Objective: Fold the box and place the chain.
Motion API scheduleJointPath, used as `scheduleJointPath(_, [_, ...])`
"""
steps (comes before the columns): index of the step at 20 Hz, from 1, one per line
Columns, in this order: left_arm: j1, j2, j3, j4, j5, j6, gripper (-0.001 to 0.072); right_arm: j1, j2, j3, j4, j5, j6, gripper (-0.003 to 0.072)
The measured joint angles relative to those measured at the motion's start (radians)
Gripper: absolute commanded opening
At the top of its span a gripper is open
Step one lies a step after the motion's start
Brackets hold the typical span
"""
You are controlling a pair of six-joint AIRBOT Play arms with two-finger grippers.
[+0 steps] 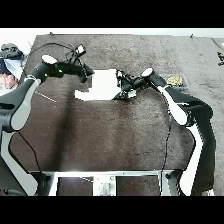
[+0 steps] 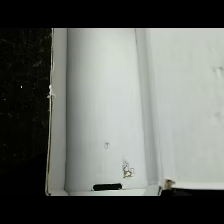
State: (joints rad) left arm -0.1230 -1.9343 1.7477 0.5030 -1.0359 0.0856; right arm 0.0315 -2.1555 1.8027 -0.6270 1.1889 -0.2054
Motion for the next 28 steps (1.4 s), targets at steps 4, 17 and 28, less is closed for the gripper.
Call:
scheduleJointPath(4, [0.031, 0.030, 0.042, 0.142, -0.152, 0.000, 0.0540, 0.000, 0.000, 0.000, 0.000, 0.000, 0.000, 0.0272])
scheduleJointPath(17, [-0.036, 0.031, -0.106, 0.425, -0.138, 0.079, 0.0713, 0.000, 0.000, 0.000, 0.002, 0.000, 0.000, 0.0272])
scheduleJointPath(28, [-0.063, 0.024, -0.120, 0.429, -0.031, 0.083, 0.0712, 0.000, 0.000, 0.000, 0.003, 0.000, 0.000, 0.0272])
